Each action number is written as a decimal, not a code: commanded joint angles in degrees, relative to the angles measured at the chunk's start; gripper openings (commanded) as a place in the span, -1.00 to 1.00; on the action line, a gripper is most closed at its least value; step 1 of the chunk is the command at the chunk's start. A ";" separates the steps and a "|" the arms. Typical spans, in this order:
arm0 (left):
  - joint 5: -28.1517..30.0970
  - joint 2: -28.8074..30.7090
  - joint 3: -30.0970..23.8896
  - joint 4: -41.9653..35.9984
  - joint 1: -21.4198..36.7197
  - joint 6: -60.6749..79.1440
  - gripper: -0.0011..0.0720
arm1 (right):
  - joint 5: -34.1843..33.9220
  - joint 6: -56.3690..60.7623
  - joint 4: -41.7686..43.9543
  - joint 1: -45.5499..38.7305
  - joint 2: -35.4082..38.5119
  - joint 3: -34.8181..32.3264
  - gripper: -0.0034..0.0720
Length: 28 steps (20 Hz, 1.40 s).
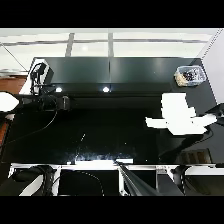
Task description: Fold the box and place the chain.
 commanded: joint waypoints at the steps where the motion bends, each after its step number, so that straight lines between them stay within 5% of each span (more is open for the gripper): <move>1: 0.15 -0.02 -0.02 -0.07 -0.02 -2.01 0.94 | 0.28 -1.81 -5.62 3.98 -1.53 1.36 0.95; 3: 0.15 -0.02 -0.02 -0.07 -0.02 -1.99 0.94 | 0.37 -1.99 -4.57 5.53 -1.53 1.36 0.80; 4: 0.13 -0.02 -0.02 -0.07 -0.02 -2.01 0.94 | 0.92 -2.51 -3.61 6.12 -1.53 1.36 0.38; 8: 0.13 -0.02 -0.02 -0.04 -0.02 -1.99 0.94 | 6.08 -4.61 -2.93 8.17 -1.51 1.36 -0.79; 16: 1.44 -0.02 -0.02 0.57 0.07 -1.92 0.94 | 6.97 -5.95 4.13 8.28 9.68 -2.56 -0.78; 21: 2.80 -0.02 -0.04 0.59 -0.04 2.60 0.95 | 4.11 -7.69 7.45 14.38 23.08 -16.04 -0.78; 28: 6.62 -0.61 -5.68 -4.39 -0.04 2.58 0.95 | -16.31 -3.56 19.10 36.13 48.57 -41.62 -0.78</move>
